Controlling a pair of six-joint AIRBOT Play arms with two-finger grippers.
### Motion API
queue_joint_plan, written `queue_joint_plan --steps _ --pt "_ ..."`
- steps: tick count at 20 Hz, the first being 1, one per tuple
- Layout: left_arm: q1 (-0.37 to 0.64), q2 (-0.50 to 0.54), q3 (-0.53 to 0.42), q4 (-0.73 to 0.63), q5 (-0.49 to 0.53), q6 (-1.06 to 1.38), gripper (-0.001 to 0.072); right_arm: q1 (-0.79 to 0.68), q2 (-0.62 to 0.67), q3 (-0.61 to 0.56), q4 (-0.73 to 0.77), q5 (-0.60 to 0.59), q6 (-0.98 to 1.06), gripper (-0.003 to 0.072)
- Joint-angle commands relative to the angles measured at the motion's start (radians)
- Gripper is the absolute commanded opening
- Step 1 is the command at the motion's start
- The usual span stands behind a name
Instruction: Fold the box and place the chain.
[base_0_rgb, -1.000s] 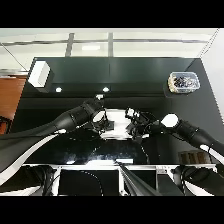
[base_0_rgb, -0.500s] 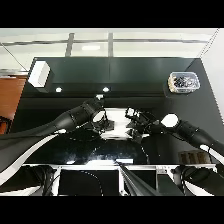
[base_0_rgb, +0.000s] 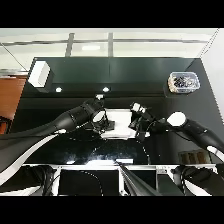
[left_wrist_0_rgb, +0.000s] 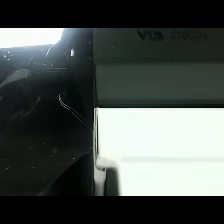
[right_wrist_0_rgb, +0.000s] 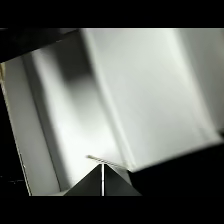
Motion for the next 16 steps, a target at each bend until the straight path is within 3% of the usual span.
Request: queue_joint_plan --steps 1,5,9,13,16 --pt "0.0 0.0 0.0 0.001 -0.002 0.0 0.0028 -0.125 0.124 0.019 -0.202 0.167 0.266 0.0012" --pt "0.0 0.0 0.0 0.001 -0.002 0.0 0.0028 -0.383 0.27 0.039 -0.442 0.274 0.805 0.0012" --pt "0.0 0.0 0.0 0.001 -0.002 0.0 0.0028 -0.586 0.269 -0.057 -0.405 0.233 1.181 0.0012" --pt "0.0 0.0 0.0 0.002 -0.002 0.0 0.0028 -0.556 0.195 -0.149 -0.275 0.319 1.176 0.0012" --pt "0.0 0.0 0.0 0.002 -0.002 0.0 0.0028 -0.467 0.082 -0.155 -0.17 0.337 1.047 0.0012"
